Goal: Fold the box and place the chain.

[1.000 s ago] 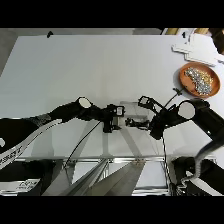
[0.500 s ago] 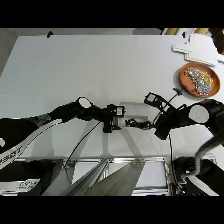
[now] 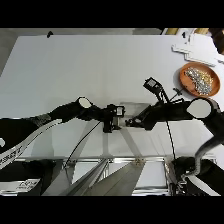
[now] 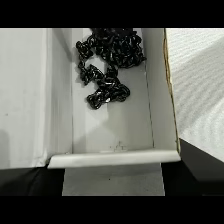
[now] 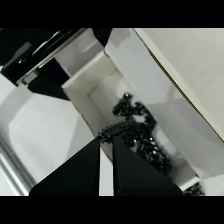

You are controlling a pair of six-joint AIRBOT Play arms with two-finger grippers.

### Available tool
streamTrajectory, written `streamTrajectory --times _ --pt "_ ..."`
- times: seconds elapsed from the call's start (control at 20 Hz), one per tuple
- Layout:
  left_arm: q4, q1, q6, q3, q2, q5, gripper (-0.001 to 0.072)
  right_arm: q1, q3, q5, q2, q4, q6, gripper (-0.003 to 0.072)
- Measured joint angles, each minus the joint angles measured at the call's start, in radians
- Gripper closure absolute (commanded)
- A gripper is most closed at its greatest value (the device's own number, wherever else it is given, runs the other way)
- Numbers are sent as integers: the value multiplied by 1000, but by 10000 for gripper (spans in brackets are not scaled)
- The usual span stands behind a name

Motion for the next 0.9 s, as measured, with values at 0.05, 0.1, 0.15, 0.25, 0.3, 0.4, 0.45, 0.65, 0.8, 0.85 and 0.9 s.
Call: streamTrajectory --times 0.05,0.1,0.15,0.25,0.3,0.4,0.45,0.65,0.8,0.85,0.9 --pt "0 0 0 0 0 0 459 0 0 1 -14 -1 -12 459" --pt "0 0 0 0 0 0 459 -1 0 5 -24 -9 -26 461" --pt "0 0 0 0 0 0 459 -6 0 14 -28 -24 -40 466" --pt "0 0 0 0 0 0 459 -34 0 45 -22 -70 -82 522" --pt "0 0 0 0 0 0 459 -56 0 66 -12 -96 -112 527" --pt "0 0 0 0 0 0 459 -120 0 103 10 -139 -197 526" --pt "0 0 0 0 0 0 459 -153 0 121 16 -154 -255 526" --pt "0 0 0 0 0 0 459 -256 -14 196 24 -183 -544 525" --pt "0 0 0 0 0 0 459 -283 -48 191 -2 -156 -697 525" --pt "0 0 0 0 0 0 459 -288 -60 178 -14 -141 -741 527" --pt "0 0 0 0 0 0 459 -291 -70 169 -27 -126 -779 527"
